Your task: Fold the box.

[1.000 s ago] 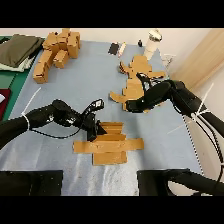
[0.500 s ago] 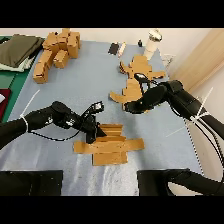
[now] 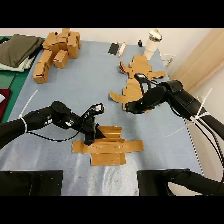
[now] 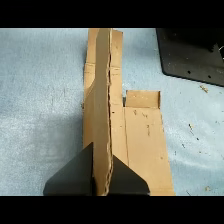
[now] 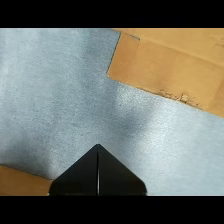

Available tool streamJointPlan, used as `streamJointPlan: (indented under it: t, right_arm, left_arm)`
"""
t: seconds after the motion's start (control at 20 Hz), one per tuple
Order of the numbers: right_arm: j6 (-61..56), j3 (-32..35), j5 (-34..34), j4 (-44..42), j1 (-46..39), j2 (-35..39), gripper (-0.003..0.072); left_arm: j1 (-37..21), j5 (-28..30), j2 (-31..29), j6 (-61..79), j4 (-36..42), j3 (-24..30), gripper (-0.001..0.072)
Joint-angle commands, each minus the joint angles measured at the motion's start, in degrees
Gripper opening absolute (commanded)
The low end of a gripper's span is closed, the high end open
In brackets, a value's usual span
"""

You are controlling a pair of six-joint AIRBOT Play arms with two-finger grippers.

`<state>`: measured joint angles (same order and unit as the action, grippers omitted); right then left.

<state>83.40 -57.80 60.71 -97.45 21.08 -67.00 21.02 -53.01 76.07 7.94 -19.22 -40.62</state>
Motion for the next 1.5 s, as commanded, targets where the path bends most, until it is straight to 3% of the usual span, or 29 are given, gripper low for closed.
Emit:
streamJointPlan:
  t: [0.0, 0.25, 0.45, 0.6, 0.7, 0.85, 0.9, 0.95, 1.0, 1.25, 1.45]
  right_arm:
    - [0.0, 0.0, 2.3, 0.2, 0.0, 0.0, 0.0005]
    - [-3.1, 0.0, 13.1, 3.7, 1.6, 2.0, 0.0004]
    - [-10.5, 6.4, 14.6, 7.7, 8.6, 11.9, 0.0003]
    - [-14.1, 17.8, 10.0, 3.7, 18.9, 22.5, 0.0003]
    - [-14.6, 24.5, 2.6, 1.8, 29.9, 29.0, 0.0003]
    - [-12.6, 30.0, -5.9, 10.1, 44.5, 31.5, 0.0007]
    - [-9.6, 31.0, -7.1, 11.5, 48.1, 30.5, 0.0126]
    - [-7.1, 31.5, -8.0, 11.9, 50.5, 28.9, 0.0348]
    - [-3.7, 31.5, -8.0, 11.8, 52.6, 26.7, 0.0457]
    - [2.6, 31.5, -9.2, 13.6, 54.8, 17.7, 0.0458]
    - [1.4, 31.4, -10.1, 21.9, 54.7, 16.2, 0.0457]
  left_arm:
    - [0.0, 0.1, 0.0, 0.0, -0.5, 0.0, 0.0014]
    - [0.0, 0.0, 0.0, 0.0, -0.5, 0.0, 0.0013]
    - [0.0, 0.0, 0.0, 0.0, -0.5, 0.0, 0.0013]
    - [0.0, 0.0, 0.0, 0.0, -0.5, 0.0, 0.0013]
    - [0.0, 0.0, 0.0, 0.0, -0.5, 0.0, 0.0013]
    - [0.0, 0.0, 0.0, 0.0, -0.5, 0.0, 0.0014]
    - [0.0, 0.0, 0.0, 0.0, -0.5, 0.0, 0.0013]
    - [0.0, 0.0, 0.0, 0.0, -0.5, 0.0, 0.0013]
    - [0.0, 0.0, 0.0, 0.0, -0.5, 0.0, 0.0014]
    - [0.0, 0.0, 0.0, 0.0, -0.5, 0.0, 0.0013]
    - [0.0, 0.0, 0.0, 0.0, -0.5, 0.0, 0.0013]
